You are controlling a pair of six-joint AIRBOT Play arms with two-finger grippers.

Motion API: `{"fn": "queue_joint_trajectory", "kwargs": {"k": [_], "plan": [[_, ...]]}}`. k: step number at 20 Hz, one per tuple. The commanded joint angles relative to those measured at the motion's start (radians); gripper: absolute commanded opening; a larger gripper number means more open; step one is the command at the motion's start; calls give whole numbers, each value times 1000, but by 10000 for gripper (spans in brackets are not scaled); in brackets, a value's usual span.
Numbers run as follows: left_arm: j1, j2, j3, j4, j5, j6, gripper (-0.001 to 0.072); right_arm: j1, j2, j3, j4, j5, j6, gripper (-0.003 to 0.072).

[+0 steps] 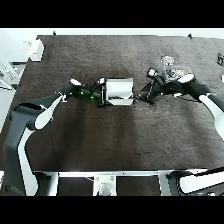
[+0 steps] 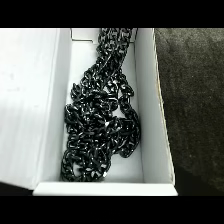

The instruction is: Fold the box and place the chain.

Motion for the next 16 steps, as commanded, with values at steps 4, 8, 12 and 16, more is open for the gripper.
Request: {"fn": "queue_joint_trajectory", "kwargs": {"k": [4, 8, 12, 16], "plan": [[0, 1, 1, 0, 0, 0, 473, 50, -109, 39, -7, 14, -182, 580], [0, 1, 1, 0, 1, 0, 474, 64, -125, 50, -25, 14, -189, 578], [0, 1, 1, 0, 1, 0, 474, 68, -143, 50, -33, -31, -195, 554], [0, 1, 1, 0, 1, 0, 473, 72, -143, 50, -37, -63, -195, 291]]}}
